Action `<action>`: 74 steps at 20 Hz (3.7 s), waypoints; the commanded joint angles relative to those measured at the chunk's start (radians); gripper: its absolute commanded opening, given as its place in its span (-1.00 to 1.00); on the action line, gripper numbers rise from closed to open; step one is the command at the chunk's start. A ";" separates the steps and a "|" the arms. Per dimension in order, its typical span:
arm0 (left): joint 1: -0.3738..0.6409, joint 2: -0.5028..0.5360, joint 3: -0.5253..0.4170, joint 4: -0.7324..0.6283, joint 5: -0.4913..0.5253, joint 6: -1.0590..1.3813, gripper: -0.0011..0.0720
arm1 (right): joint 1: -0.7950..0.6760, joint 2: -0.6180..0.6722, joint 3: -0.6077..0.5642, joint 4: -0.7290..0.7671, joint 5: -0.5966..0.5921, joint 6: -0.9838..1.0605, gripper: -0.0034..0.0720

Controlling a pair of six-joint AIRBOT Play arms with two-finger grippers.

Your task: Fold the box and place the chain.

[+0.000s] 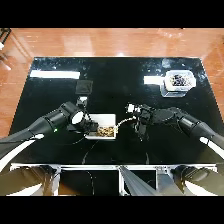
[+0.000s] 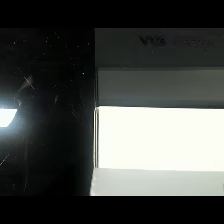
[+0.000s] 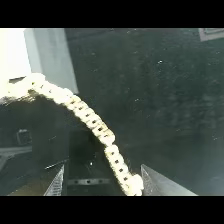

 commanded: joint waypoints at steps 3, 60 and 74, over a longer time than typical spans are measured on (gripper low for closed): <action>0.000 0.000 -0.001 0.001 -0.005 0.000 -0.91 | 0.000 -0.058 0.035 0.054 0.038 -0.010 0.49; 0.000 0.000 -0.001 0.002 -0.004 0.000 -0.91 | 0.250 0.106 0.380 0.066 -0.337 0.837 -0.52; 0.000 0.000 0.047 0.002 -0.018 0.016 -0.19 | -0.325 0.279 0.310 -0.150 -0.929 1.057 0.98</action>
